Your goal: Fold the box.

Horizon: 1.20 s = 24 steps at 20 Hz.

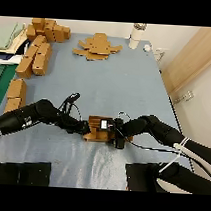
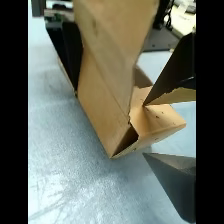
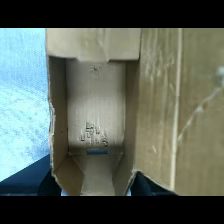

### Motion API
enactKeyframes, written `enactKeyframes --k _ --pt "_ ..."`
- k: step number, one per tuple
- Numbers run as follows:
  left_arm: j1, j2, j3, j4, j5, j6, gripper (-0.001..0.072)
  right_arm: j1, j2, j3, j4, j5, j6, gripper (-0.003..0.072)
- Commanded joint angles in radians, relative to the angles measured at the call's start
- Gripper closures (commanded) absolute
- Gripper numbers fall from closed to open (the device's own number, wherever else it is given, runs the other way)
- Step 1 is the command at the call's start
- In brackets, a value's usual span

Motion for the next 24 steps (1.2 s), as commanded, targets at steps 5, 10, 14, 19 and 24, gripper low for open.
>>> enactKeyframes --k 5,10,14,19,24 --pt "-0.153 -0.026 0.13 0.431 -0.049 -0.515 0.0244 0.001 0.0 0.0 0.0 0.0 0.0 0.0171" --pt "-0.228 -0.069 0.143 0.456 -0.05 -0.625 0.0244 0.001 0.0 0.0 0.0 0.0 0.0 0.0171" --pt "-0.257 -0.135 0.188 0.468 -0.083 -0.654 0.0244 0.001 0.0 0.0 0.0 0.0 0.0 0.0171" --pt "-0.277 -0.241 0.328 0.53 -0.213 -0.685 0.0244 0.001 0.0 0.0 0.0 0.0 0.0 0.0171" --pt "-0.32 -0.323 0.432 0.65 -0.295 -0.857 0.0245 0.001 0.0 0.0 0.0 0.0 0.0 0.0171"
